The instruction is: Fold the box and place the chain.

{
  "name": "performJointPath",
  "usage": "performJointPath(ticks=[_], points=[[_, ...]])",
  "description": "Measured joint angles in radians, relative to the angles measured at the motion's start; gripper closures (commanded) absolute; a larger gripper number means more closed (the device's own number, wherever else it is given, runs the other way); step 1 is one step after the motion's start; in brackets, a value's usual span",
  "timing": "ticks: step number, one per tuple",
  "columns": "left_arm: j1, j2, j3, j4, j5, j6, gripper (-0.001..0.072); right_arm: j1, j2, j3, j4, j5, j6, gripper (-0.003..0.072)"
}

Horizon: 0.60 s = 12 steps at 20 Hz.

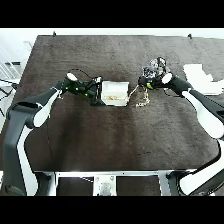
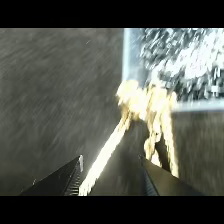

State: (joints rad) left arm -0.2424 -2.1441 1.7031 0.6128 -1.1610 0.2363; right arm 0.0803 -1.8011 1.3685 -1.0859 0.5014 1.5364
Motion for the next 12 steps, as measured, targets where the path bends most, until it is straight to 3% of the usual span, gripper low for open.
performJointPath(ticks=[8,9,10,11,12], points=[[0.000,0.000,0.000,0.000,0.000,0.000,0.0253,-0.003,-0.109,0.110,0.056,-0.012,-0.003,0.0282],[0.000,0.000,0.000,0.000,0.000,0.000,0.0252,-0.002,-0.113,0.113,0.057,-0.019,-0.004,0.0325],[0.000,0.000,0.000,0.000,0.000,0.000,0.0252,-0.002,-0.116,0.115,0.059,-0.026,-0.004,0.0441],[0.000,0.000,0.000,0.000,0.000,0.000,0.0252,-0.002,-0.120,0.116,0.059,-0.034,-0.004,0.0606],[0.000,0.000,0.000,0.000,0.000,0.000,0.0252,-0.002,-0.123,0.117,0.060,-0.039,-0.003,0.0667]])
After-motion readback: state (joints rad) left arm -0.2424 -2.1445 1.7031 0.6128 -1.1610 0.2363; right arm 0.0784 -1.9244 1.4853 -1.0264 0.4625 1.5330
